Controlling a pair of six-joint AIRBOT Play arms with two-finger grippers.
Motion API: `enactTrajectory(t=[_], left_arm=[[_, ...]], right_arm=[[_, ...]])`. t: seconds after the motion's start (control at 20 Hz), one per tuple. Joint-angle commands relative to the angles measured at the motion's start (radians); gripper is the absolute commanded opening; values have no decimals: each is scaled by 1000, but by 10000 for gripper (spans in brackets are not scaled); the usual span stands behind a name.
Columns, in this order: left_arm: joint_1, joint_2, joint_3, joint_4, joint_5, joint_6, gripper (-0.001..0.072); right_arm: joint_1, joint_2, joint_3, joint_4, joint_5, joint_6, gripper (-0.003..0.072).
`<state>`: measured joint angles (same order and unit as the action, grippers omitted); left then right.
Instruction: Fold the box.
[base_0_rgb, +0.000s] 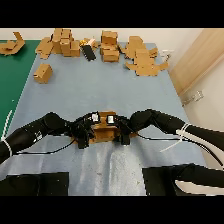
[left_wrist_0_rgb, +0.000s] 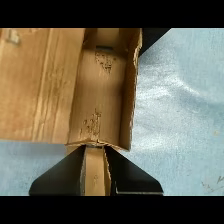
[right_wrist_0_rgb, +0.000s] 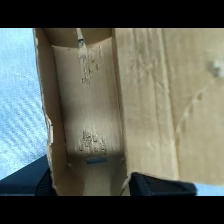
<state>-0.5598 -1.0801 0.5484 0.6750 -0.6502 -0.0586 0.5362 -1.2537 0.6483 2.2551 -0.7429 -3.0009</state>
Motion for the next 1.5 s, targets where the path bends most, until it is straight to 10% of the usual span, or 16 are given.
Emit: enactTrajectory(t=[0.0,0.75,0.85,1.25,1.3,1.4,1.45], left_arm=[[-27,0,1,-10,42,21,163],[-27,-5,1,-73,88,13,198],[-27,-5,1,-74,82,3,618],[-27,-5,1,-68,63,-19,615],[-27,-4,1,-60,64,-19,527],[-26,6,1,-24,31,-20,10],[-27,16,1,0,14,-23,12]], right_arm=[[0,0,0,1,0,0,511],[0,0,0,1,0,0,511],[0,0,0,1,0,0,511],[0,0,0,0,0,0,511],[0,0,0,0,0,0,511],[0,0,0,0,0,0,511],[0,0,0,0,0,0,511]])
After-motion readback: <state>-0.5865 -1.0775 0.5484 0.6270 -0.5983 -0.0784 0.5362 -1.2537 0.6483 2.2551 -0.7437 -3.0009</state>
